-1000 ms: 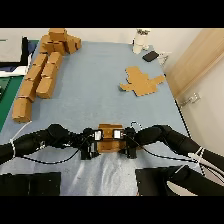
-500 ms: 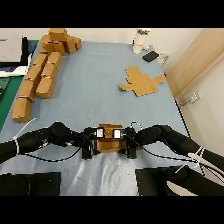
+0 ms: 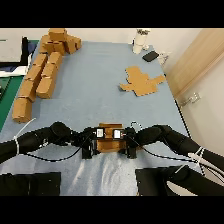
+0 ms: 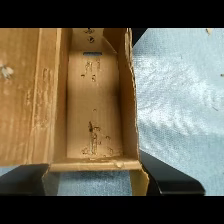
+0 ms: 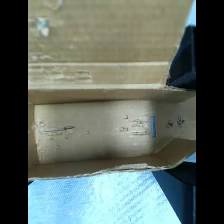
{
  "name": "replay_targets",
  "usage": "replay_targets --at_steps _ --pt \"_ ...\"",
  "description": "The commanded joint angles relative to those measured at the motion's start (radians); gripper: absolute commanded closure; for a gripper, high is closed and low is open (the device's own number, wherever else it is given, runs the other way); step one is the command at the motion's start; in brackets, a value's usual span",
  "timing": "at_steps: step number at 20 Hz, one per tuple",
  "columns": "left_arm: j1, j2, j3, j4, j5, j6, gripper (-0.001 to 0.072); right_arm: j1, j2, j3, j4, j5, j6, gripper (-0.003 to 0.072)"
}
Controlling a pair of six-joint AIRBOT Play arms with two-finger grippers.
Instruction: Fold the box.
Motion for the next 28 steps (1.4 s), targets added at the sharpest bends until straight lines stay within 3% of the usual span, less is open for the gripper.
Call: replay_targets --at_steps 1,15,16,17,23,28 --pt "0.001 0.0 0.001 0.002 0.001 -0.001 0.0318 0.0 0.001 0.0 0.0 0.0 0.0 0.0186" --pt "0.001 0.0 0.001 0.002 0.001 -0.001 0.0318 0.001 0.001 0.0 0.023 -0.006 0.0 0.0186" --pt "0.001 0.0 0.001 0.002 0.001 -0.001 0.0318 0.001 0.001 0.001 0.035 -0.011 0.001 0.0135" --pt "0.001 0.0 0.0 0.002 0.001 -0.001 0.0318 0.0 0.006 0.006 0.04 -0.014 0.024 -0.0034" --pt "0.001 0.0 0.001 0.002 0.001 -0.001 0.0318 -0.002 0.135 0.034 -0.095 -0.098 0.28 -0.0034" --pt "0.001 0.0 0.001 0.002 0.001 -0.001 0.0318 -0.002 0.327 0.054 -0.215 -0.224 0.719 -0.0034"
